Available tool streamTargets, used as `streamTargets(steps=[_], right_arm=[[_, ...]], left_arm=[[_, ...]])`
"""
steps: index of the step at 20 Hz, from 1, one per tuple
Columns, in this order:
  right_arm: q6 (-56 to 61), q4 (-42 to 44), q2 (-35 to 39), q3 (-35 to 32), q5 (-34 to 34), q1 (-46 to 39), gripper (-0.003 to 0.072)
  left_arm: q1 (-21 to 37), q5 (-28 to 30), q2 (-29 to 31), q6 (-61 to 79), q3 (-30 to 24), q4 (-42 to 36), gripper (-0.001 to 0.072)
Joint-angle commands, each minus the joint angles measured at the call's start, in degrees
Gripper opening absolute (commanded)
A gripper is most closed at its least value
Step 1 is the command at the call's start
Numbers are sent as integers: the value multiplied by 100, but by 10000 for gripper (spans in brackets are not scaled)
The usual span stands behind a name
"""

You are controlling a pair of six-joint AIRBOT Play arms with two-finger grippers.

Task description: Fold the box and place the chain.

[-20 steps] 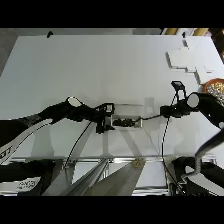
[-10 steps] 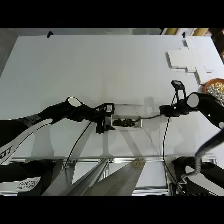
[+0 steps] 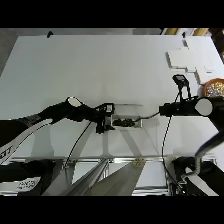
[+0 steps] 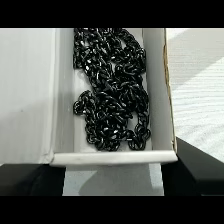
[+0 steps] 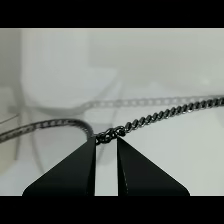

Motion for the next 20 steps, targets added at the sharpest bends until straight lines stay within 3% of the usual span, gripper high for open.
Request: streamTargets(steps=[1,5,10,15,20], right_arm=[[-63,815,549,4,240,522,12],[-614,2356,634,4,72,1237,12],[-612,3099,632,4,-809,2181,12],[-610,3202,573,4,-1419,2627,13],[-608,2876,229,4,-1399,2627,23]], left_arm=[[2,2,2,0,0,0,36],[2,2,2,0,0,0,36],[2,2,2,0,0,0,36],[2,2,2,0,0,0,36],[2,2,2,0,0,0,36]])
